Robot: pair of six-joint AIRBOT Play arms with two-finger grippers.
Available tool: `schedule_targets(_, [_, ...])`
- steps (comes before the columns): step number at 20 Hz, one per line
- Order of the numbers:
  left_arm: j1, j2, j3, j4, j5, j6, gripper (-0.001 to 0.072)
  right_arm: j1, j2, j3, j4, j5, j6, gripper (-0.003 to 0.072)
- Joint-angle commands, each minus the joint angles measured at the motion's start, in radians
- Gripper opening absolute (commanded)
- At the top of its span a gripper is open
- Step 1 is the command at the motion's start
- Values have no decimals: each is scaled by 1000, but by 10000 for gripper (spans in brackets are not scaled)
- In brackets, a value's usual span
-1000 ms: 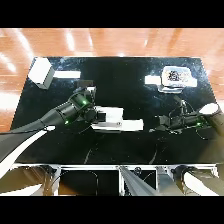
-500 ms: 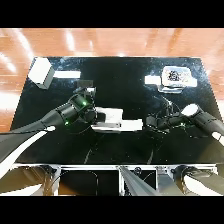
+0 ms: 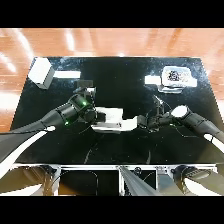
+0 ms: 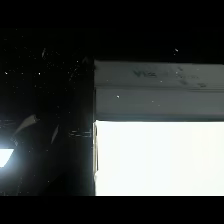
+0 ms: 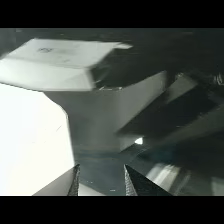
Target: Fold the box and place the chain.
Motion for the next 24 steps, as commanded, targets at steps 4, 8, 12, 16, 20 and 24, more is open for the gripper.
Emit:
schedule_targets(4, [0,0,0,-3,-1,0,20,58,-1,63,23,-5,-15,512])
schedule_targets(8, [0,0,0,-3,-1,0,19,60,-1,70,43,29,-27,510])
schedule_targets(12, [-1,0,0,-3,2,0,20,60,-1,70,61,45,-30,509])
schedule_targets(16, [0,0,0,-3,2,0,19,60,-1,70,68,47,-29,509])
schedule_targets(20, [0,0,0,-3,2,0,20,60,-1,70,86,48,-30,509])
schedule_targets(24, [0,0,0,-2,1,0,19,60,-1,85,93,76,-30,687])
